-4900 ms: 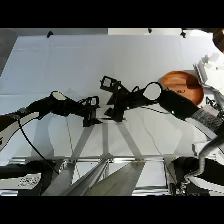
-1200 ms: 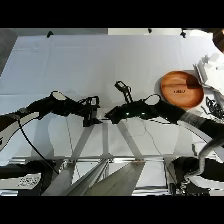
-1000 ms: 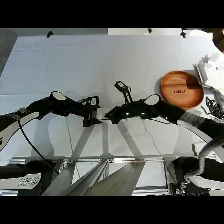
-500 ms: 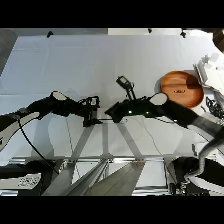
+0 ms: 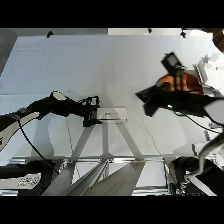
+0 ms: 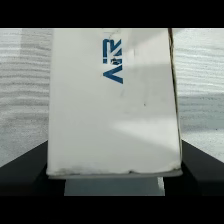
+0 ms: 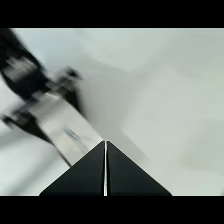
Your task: Fold the box and place the chain.
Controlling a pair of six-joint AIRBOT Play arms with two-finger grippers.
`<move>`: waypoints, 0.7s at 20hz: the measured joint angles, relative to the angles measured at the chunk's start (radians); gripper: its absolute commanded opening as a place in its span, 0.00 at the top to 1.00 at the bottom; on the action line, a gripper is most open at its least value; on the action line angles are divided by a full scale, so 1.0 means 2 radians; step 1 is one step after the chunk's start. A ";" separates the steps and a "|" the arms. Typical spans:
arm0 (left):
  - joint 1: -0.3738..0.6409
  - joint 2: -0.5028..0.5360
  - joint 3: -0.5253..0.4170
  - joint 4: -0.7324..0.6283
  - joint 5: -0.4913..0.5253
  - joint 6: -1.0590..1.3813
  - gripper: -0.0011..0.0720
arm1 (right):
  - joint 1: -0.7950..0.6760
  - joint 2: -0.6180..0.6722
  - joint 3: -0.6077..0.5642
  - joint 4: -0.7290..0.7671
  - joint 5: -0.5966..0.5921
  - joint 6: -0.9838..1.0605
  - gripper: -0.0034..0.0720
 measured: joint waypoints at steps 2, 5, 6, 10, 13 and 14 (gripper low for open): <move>0.000 0.000 0.000 0.000 0.000 0.000 0.69 | -0.011 0.038 0.000 -0.106 0.054 0.065 0.94; 0.000 0.000 0.000 0.000 0.000 0.000 0.69 | -0.027 0.067 0.000 -0.230 0.152 0.133 0.94; 0.000 0.000 0.000 0.000 0.000 0.000 0.70 | -0.031 0.072 0.000 -0.258 0.179 0.149 0.94; 0.000 0.000 0.000 0.000 0.000 -0.001 0.98 | -0.044 0.081 0.000 -0.312 0.218 0.192 0.94; 0.001 0.010 0.000 0.006 -0.002 -0.019 0.98 | -0.047 0.083 0.000 -0.325 0.204 0.208 0.94; 0.001 0.019 -0.001 0.011 -0.007 -0.029 0.98 | -0.048 0.083 0.000 -0.326 0.196 0.212 0.94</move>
